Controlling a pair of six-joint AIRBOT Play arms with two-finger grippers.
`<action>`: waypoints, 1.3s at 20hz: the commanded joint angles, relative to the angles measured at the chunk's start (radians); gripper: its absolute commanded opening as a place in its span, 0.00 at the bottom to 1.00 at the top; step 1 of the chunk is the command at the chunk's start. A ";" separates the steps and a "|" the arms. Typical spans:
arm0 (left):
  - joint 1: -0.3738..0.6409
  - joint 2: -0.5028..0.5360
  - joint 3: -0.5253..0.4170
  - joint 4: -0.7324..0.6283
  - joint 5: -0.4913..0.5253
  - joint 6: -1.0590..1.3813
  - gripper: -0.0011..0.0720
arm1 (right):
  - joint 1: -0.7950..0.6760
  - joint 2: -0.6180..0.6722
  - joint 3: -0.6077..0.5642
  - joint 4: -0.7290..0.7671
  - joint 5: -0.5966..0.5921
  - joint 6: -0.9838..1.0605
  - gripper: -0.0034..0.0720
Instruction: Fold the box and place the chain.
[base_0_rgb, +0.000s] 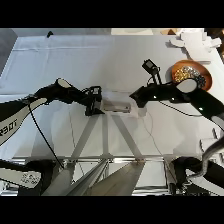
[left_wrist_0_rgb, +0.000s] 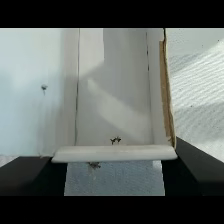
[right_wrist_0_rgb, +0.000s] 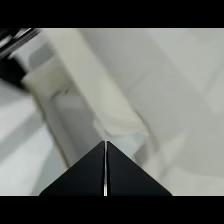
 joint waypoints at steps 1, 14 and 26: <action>0.001 0.000 0.000 0.000 0.000 0.000 0.45 | 0.000 0.122 0.000 -0.267 0.069 0.000 0.08; 0.001 0.000 0.000 0.000 0.000 0.000 0.45 | 0.001 -0.104 -0.037 -0.256 0.029 -0.430 0.38; 0.001 0.000 0.000 0.000 0.000 0.000 0.45 | 0.146 -0.167 -0.037 -0.143 -0.165 -0.579 0.34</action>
